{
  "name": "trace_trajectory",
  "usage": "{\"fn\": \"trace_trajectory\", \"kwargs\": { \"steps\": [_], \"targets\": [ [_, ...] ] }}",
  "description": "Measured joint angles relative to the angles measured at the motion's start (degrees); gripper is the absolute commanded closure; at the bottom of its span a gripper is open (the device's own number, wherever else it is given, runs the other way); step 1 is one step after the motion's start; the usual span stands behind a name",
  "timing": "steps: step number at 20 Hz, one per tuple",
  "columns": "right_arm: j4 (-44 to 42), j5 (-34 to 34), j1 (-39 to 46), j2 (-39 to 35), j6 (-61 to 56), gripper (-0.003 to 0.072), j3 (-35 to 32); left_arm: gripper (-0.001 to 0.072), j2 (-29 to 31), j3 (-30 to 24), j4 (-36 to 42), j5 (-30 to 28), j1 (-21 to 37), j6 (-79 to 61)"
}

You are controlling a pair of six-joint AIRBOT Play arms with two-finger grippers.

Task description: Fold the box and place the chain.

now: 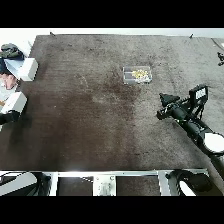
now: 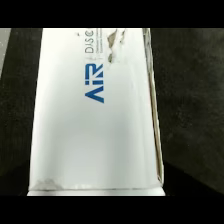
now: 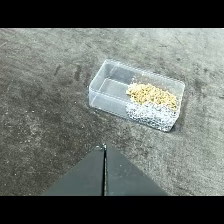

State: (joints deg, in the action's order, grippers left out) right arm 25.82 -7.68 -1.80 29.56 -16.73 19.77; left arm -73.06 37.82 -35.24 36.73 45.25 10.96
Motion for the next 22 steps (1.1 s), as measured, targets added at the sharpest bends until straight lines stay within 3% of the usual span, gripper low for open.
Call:
{"fn": "trace_trajectory", "kwargs": {
  "steps": [1,3,8,9,10,17,22],
  "targets": [
    [0.0,0.0,0.0,0.0,0.0,0.0695,0.0,0.0693,-0.5,0.0,0.3,-0.6,-0.7,-0.6],
    [-0.1,0.0,0.0,0.0,0.0,0.0695,0.0,0.0191,-1.1,0.0,0.5,-1.7,-2.0,-1.5],
    [-0.1,0.0,0.0,0.0,0.0,0.0695,0.0,0.0174,-1.6,0.0,0.9,-6.1,-3.2,-0.8],
    [-0.1,0.0,0.0,0.0,0.0,0.0695,0.0,0.0106,-1.6,0.0,0.9,-6.6,-3.2,-0.6],
    [-0.1,0.0,0.0,0.0,0.0,0.0695,0.0,-0.0011,-1.6,0.0,0.9,-7.1,-3.3,-0.6],
    [-0.1,0.0,0.0,0.0,0.0,0.0695,0.0,-0.0011,-1.5,1.7,0.9,-4.0,-3.5,-5.2],
    [-0.2,0.0,0.0,0.0,0.0,0.0695,0.0,-0.0005,2.7,6.4,0.9,-1.0,-3.5,-5.6]
  ]
}}
